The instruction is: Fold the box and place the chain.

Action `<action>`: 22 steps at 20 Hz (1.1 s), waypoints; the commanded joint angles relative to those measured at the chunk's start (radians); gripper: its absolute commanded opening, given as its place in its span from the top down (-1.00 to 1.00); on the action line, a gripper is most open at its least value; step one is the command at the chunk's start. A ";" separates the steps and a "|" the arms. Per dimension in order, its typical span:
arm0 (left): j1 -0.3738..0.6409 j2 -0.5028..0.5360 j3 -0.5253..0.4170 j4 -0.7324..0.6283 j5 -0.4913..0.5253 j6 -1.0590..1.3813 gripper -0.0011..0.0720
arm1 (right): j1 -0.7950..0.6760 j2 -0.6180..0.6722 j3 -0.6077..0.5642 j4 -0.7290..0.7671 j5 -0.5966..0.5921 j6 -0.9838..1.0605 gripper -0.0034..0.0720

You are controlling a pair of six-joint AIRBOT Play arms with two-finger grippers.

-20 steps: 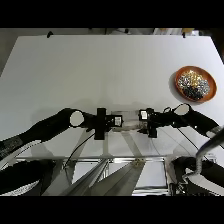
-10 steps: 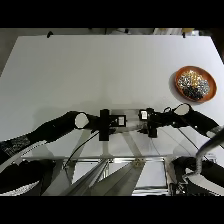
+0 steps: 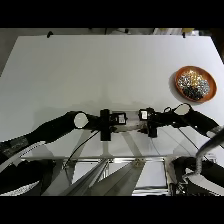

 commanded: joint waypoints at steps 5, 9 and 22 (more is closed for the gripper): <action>0.117 0.239 0.000 0.285 -0.163 -0.627 0.97 | 0.001 0.000 0.000 0.000 0.001 0.001 -0.03; 0.256 0.304 -0.002 0.523 -0.323 -1.159 0.97 | 0.001 0.000 0.000 0.000 0.001 0.000 -0.03; 0.243 -0.048 -0.039 0.105 -0.317 -1.302 0.95 | 0.001 0.000 0.000 0.000 0.001 0.001 -0.03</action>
